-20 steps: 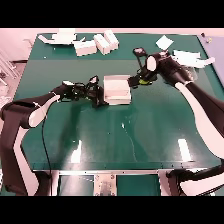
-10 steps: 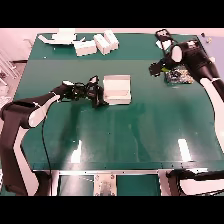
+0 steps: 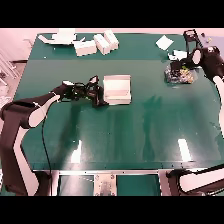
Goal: Fold the box and place the chain.
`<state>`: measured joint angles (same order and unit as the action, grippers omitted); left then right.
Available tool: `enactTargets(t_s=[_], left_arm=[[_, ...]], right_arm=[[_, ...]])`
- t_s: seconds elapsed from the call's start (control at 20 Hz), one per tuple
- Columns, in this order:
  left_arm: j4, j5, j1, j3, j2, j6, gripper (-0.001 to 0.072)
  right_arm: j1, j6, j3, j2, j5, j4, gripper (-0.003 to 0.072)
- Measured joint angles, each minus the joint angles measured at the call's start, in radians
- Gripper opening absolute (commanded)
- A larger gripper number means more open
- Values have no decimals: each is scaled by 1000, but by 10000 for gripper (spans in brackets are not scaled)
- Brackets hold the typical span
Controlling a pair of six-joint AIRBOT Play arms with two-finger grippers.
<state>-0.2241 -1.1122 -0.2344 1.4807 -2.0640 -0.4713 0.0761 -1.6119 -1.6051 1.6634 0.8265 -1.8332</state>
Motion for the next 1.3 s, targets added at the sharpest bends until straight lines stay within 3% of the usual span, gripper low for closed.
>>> enactTargets(t_s=[0.1,0.75,1.05,1.2,1.3], left_arm=[[0,0,0,0,0,0,479],[0,3,0,0,0,0,479],[0,4,0,0,0,0,479],[0,4,0,0,0,0,479],[0,4,0,0,0,0,479]], right_arm=[[34,0,0,41,-41,0,393],[81,27,-2,180,-214,12,372],[81,28,-9,224,-237,35,302],[81,30,-20,248,-249,35,45],[79,29,-26,257,-246,38,9]])
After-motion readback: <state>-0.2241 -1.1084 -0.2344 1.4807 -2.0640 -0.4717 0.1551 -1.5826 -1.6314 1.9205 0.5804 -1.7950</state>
